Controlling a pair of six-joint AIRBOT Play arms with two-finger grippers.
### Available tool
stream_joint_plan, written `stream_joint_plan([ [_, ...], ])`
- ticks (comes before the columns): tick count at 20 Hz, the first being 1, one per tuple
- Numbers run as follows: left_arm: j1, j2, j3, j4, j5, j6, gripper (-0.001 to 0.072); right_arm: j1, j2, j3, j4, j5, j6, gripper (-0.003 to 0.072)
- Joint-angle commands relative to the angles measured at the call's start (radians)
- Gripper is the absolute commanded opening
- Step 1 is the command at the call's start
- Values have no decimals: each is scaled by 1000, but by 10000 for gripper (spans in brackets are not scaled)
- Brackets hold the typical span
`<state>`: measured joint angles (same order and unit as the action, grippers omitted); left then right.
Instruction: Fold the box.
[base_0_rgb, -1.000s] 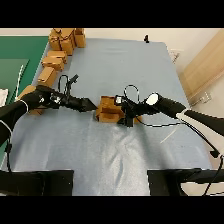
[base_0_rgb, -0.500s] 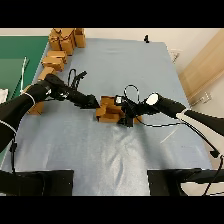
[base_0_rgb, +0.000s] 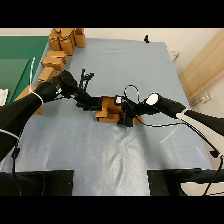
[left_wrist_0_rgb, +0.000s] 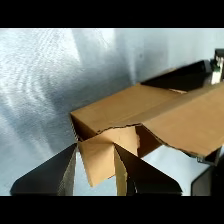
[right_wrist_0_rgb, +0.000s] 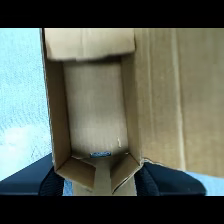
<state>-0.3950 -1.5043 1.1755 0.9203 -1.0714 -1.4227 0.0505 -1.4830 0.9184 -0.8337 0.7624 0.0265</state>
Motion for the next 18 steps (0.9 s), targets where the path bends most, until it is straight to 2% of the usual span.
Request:
stream_joint_plan([
  [1,-31,34,2,100,48,-143,379,0,0,-1,0,0,0,409],
  [6,-139,39,2,145,130,-234,380,0,0,-1,0,0,0,409],
  [9,-179,40,2,223,111,-310,381,0,0,-1,0,0,0,408],
  [11,-185,40,2,232,84,-325,427,0,0,0,1,-1,0,409],
  [15,-207,40,2,257,77,-361,427,0,0,-1,1,0,0,409],
  [18,-250,40,2,374,68,-466,427,0,0,-1,1,-1,0,409],
])
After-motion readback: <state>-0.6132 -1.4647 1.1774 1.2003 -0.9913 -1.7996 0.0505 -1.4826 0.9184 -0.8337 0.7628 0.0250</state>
